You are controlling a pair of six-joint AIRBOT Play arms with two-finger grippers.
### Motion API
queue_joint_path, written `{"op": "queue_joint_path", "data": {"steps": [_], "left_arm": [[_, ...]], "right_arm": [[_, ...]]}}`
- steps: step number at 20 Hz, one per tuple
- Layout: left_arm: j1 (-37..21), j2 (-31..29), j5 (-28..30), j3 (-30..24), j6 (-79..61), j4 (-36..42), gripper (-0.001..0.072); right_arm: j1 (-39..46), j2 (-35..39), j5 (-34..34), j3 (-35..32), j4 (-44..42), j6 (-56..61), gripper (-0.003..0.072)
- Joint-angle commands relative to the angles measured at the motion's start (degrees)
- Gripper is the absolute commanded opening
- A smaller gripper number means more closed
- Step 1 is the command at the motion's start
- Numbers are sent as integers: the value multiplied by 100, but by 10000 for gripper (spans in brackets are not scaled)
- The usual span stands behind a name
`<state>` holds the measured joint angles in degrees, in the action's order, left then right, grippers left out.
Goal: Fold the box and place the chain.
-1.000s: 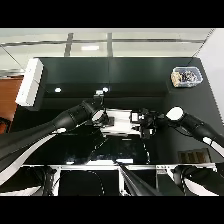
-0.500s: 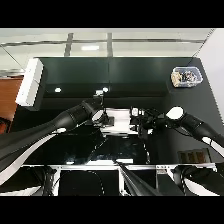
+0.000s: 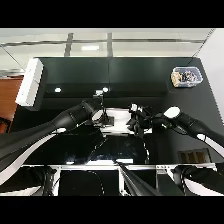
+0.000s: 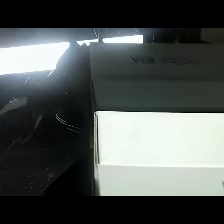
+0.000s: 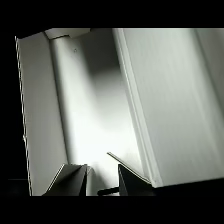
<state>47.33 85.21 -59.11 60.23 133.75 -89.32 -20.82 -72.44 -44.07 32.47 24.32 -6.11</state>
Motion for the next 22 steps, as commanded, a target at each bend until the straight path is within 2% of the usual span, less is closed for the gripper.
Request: {"op": "queue_joint_path", "data": {"steps": [1, 2, 4, 5, 6, 7, 8, 9, 10, 11, 14, 16, 18, 20, 22], "left_arm": [[-7, 0, 15, 4, -4, 4, 27], [-7, 0, 15, 4, -4, 4, 28], [-7, 0, 15, 4, -4, 4, 28], [-7, 0, 15, 4, -2, 7, 28], [-7, 0, 13, 4, -4, 9, 28], [-4, 0, 13, 4, -4, 9, 28], [-7, 0, 13, 4, -4, 9, 28], [-7, 0, 13, 4, -4, 7, 28], [-7, 0, 13, 4, -4, 7, 28], [-7, 0, 11, 4, -4, 7, 29], [-4, 0, 0, 4, -4, 7, 28], [-7, 0, -37, 4, -4, 4, 28], [-7, 4, -35, 4, -7, -4, 28], [-7, 24, -31, 2, -4, -2, 28], [-7, 26, -26, 2, -7, -2, 28]], "right_arm": [[0, -57, 15, 4, -50, -17, 224], [0, -57, 15, 4, -50, -17, 223], [0, -57, -11, 4, -50, -15, 131], [0, -57, -7, 4, -57, -15, 254], [0, -57, -13, 4, -48, -15, 433], [0, -57, -33, 4, -44, -17, 430], [0, -57, -57, 4, -28, -17, 348], [0, -57, -85, 4, -28, -15, 167], [-2, -57, -79, 4, -39, -15, 300], [0, -57, -76, 4, -44, -17, 368], [0, -48, -87, 7, -28, 175, 12], [55, 61, -166, 50, 129, 1668, 14], [321, 348, -656, 201, 719, 3263, 14], [1019, 761, -837, 254, 1150, 4819, 15], [2044, 1058, -1113, 254, 1196, 5862, 15]]}}
